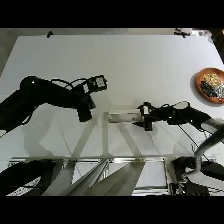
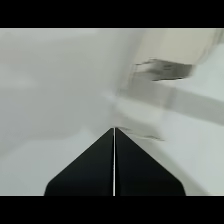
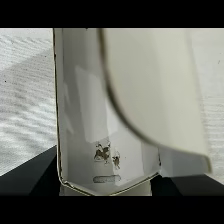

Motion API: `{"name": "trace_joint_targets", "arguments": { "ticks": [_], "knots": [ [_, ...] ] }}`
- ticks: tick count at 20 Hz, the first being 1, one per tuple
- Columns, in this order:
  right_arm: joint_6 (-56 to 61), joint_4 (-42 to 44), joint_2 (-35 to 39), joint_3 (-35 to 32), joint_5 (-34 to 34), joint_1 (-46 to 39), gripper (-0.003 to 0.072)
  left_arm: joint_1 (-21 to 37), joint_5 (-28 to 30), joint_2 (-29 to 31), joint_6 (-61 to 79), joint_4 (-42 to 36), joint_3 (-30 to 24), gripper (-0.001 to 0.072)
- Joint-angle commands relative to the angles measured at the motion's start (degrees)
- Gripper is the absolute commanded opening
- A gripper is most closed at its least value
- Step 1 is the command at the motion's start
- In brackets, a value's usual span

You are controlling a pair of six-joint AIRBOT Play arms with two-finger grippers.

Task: Fold the box and place the chain.

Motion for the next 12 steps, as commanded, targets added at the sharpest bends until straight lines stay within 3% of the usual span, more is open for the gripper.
{"name": "trace_joint_targets", "arguments": {
  "ticks": [1,6,9,12],
  "knots": [
    [0.0,0.0,0.0,0.0,0.0,0.0,0.0406,-3.3,5.9,2.3,3.0,-13.7,-1.2,0.0002],
    [0.0,0.0,0.0,0.0,0.0,0.0,0.0406,-18.1,-3.3,-4.5,5.5,-19.7,-3.4,0.0003],
    [0.0,0.0,0.0,0.0,0.0,0.0,0.0406,-23.2,-21.5,-9.3,4.9,-19.8,-3.4,0.0000],
    [0.0,0.0,0.0,0.0,0.0,0.0,0.0406,-22.5,-36.4,-11.2,1.6,-19.3,-3.4,0.0003]
  ]
}}
